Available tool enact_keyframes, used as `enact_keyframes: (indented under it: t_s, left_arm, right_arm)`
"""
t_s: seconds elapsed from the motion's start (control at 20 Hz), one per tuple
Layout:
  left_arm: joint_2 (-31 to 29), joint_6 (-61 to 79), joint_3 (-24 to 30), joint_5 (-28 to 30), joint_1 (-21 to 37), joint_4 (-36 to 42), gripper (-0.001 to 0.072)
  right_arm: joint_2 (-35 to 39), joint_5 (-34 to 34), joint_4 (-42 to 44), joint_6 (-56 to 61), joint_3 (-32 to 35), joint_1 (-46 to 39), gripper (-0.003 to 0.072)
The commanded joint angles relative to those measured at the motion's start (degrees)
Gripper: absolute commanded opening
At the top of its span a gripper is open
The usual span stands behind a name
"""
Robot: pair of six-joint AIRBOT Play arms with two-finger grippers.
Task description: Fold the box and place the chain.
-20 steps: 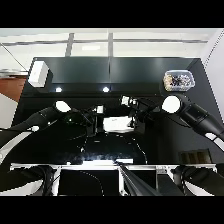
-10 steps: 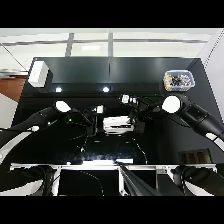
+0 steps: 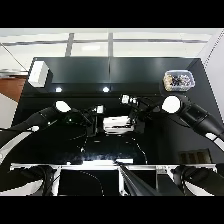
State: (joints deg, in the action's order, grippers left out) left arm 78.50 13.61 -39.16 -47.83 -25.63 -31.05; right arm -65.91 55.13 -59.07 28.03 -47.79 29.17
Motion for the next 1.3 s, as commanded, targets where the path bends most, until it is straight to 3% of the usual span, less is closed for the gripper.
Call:
enact_keyframes:
  t_s: [0.0, 1.25]
  left_arm:
    - [0.0, 0.0, 0.0, 0.0, 0.0, 0.0, 0.0457]
    - [0.0, 0.0, 0.0, 0.0, 0.0, 0.0, 0.0457]
  right_arm:
    - [-0.1, 0.1, -0.1, 0.0, 0.1, 0.0, 0.0273]
    - [0.1, 0.4, -1.4, 1.0, 0.7, 2.5, 0.0273]
